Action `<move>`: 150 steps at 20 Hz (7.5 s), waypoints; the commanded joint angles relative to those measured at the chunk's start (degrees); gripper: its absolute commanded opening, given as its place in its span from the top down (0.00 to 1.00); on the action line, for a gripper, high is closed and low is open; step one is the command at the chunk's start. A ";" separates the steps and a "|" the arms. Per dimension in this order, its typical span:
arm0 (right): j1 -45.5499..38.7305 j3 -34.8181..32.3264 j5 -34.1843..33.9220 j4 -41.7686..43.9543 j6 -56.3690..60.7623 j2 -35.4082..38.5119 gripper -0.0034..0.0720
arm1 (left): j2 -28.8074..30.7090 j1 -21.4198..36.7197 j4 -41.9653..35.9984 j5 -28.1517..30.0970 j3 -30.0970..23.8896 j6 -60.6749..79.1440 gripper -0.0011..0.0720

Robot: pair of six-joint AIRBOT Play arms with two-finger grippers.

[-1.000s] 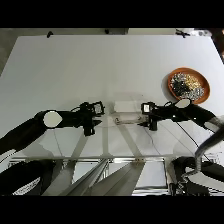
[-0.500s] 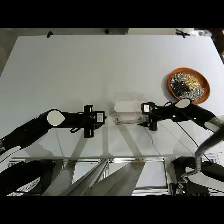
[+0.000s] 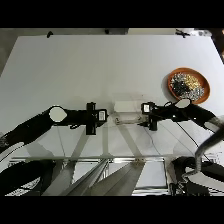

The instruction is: Fold the box and place the chain.

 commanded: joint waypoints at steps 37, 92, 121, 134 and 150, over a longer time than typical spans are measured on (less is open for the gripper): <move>0.00 -0.02 0.00 -0.13 0.00 0.00 0.43 | -10.93 -3.89 -15.69 5.03 2.10 25.86 0.62; 0.00 -0.02 0.02 -0.13 0.00 0.00 0.43 | -14.51 -10.73 -27.36 13.97 2.10 25.49 0.70; 0.00 -0.02 0.02 -0.15 0.00 0.00 0.43 | 8.57 1.55 8.74 -1.20 0.48 -44.72 0.98; 0.00 -0.02 0.02 -0.15 0.00 0.02 0.43 | 1.57 13.75 21.42 -13.99 0.48 -88.24 0.98; 0.00 -0.02 0.02 -0.15 0.00 0.00 0.43 | -5.97 9.66 12.39 -9.14 0.48 -79.30 0.97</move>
